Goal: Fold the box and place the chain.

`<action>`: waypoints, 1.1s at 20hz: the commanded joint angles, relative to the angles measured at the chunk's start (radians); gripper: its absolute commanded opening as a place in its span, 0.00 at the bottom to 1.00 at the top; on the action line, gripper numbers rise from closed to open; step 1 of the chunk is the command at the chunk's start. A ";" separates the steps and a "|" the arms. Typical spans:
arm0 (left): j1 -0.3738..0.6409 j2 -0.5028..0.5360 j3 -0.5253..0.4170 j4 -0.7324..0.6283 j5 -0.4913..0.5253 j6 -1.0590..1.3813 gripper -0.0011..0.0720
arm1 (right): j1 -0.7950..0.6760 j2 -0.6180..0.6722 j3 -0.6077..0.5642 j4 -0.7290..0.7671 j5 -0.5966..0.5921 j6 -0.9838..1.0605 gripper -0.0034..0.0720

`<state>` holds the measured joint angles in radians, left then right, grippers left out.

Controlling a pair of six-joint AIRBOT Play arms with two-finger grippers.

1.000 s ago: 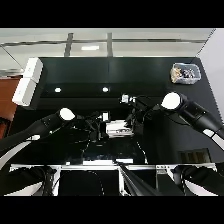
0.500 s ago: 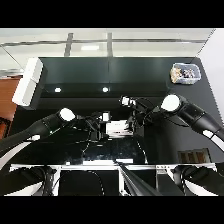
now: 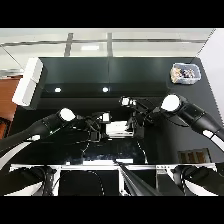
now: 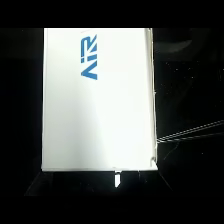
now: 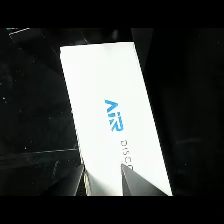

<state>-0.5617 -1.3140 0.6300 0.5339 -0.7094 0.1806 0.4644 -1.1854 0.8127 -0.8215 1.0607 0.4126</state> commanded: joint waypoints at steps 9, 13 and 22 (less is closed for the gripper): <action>0.001 0.000 0.001 0.000 0.003 -0.001 0.56 | 0.001 0.000 -0.005 -0.002 0.001 0.058 0.47; 0.001 0.000 0.001 0.000 0.003 -0.001 0.56 | 0.001 -0.002 -0.043 -0.002 -0.019 0.058 0.47; 0.001 0.000 0.001 0.000 0.002 -0.001 0.56 | -0.116 0.069 0.010 0.010 0.130 0.314 0.44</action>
